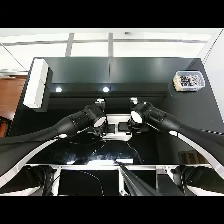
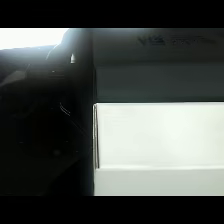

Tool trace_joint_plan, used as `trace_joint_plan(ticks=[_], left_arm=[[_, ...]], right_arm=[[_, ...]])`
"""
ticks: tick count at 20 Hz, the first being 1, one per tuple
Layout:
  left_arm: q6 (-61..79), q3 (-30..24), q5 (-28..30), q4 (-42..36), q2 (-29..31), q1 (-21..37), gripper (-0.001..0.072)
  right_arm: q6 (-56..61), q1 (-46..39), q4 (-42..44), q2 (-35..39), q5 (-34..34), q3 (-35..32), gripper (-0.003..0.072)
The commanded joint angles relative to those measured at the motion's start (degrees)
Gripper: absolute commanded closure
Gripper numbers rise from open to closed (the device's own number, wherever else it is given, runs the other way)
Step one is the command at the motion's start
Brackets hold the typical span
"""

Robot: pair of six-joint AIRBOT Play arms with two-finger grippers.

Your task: Fold the box and place the chain.

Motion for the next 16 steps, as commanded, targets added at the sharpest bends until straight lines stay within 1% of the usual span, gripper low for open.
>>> trace_joint_plan(ticks=[1, 2, 3, 6, 7, 8, 9, 12, 16], left_arm=[[0.0, 0.0, 0.2, -0.1, 0.0, 0.0, 0.0681], [0.0, 0.0, 0.2, -0.1, 0.0, 0.0, 0.0681], [0.0, 0.0, 0.2, -0.1, 0.0, 0.0, 0.0681], [0.0, 0.0, 0.2, -0.1, 0.0, 0.0, 0.0681], [0.0, 0.0, 0.2, -0.1, 0.0, 0.0, 0.0681], [0.0, 0.0, 0.2, -0.1, 0.0, 0.0, 0.0681], [0.0, 0.0, 0.2, -0.1, 0.0, 0.0, 0.0681], [0.0, 0.0, 0.2, -0.1, 0.0, 0.0, 0.0681], [0.0, 0.0, 0.2, -0.1, 0.0, 0.0, 0.0681]], right_arm=[[0.8, 0.0, -0.2, 0.1, -0.3, 0.1, 0.0479], [0.8, 0.0, -0.2, 0.1, -0.2, 0.1, 0.0522], [0.8, 0.0, -0.1, 0.1, -0.2, 0.1, 0.0619], [0.7, 0.0, -0.2, 0.1, -0.2, 0.2, 0.0625], [0.7, 0.0, -0.2, 0.2, -0.3, 0.2, 0.0583], [0.7, 0.0, -0.3, 0.2, -0.3, 0.3, 0.0431], [0.7, 0.0, -0.5, 0.2, -0.2, 0.5, 0.0408], [0.6, 0.0, -1.5, 1.4, 0.0, 0.5, 0.0408], [-1.6, -0.6, -2.5, 6.2, -0.1, 0.5, 0.0408]])
